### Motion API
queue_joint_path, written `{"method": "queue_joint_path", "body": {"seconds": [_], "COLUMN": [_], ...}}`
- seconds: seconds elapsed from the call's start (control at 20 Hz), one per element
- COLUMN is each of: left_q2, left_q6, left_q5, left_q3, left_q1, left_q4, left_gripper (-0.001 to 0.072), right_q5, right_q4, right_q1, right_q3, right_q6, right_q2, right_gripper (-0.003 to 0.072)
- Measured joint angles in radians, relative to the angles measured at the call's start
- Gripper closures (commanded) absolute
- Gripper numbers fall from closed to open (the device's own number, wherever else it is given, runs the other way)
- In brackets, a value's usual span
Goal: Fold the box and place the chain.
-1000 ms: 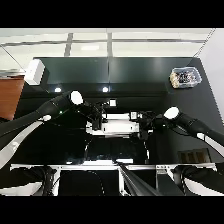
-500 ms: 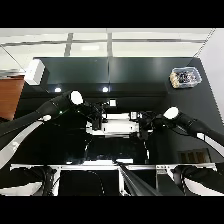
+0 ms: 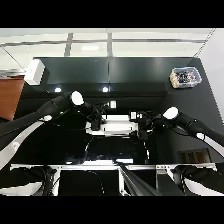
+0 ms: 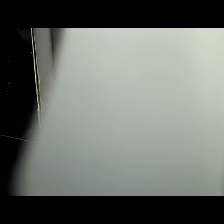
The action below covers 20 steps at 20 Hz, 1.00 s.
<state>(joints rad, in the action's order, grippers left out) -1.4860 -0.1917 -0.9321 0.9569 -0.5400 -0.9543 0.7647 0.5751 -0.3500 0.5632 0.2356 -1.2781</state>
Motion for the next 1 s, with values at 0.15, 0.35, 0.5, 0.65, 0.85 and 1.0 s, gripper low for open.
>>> {"method": "queue_joint_path", "body": {"seconds": [0.15, 0.35, 0.5, 0.65, 0.85, 1.0], "left_q2": [0.023, 0.1, 0.172, 0.217, 0.237, 0.241], "left_q6": [-0.016, -0.155, -0.323, -0.486, -0.578, -0.595], "left_q5": [-0.029, -0.101, -0.182, -0.305, -0.406, -0.333], "left_q3": [0.021, 0.05, 0.057, 0.058, -0.006, -0.092], "left_q1": [0.008, 0.037, 0.074, 0.112, 0.112, 0.057], "left_q4": [0.007, -0.075, -0.175, -0.196, -0.055, 0.045], "left_gripper": [0.0005, 0.0005, 0.0168, 0.0685, 0.0687, 0.0687], "right_q5": [-0.003, -0.024, -0.039, -0.044, -0.045, -0.044], "right_q4": [0.001, -0.004, -0.011, -0.014, -0.014, -0.014], "right_q1": [0.0, 0.0, 0.0, 0.0, 0.0, 0.0], "right_q3": [0.0, 0.0, 0.0, 0.0, 0.0, 0.0], "right_q6": [-0.004, -0.022, -0.031, -0.034, -0.035, -0.036], "right_q2": [0.0, 0.0, 0.0, 0.0, 0.0, 0.0], "right_gripper": [0.0201, 0.0201, 0.0201, 0.0223, 0.028, 0.028]}}
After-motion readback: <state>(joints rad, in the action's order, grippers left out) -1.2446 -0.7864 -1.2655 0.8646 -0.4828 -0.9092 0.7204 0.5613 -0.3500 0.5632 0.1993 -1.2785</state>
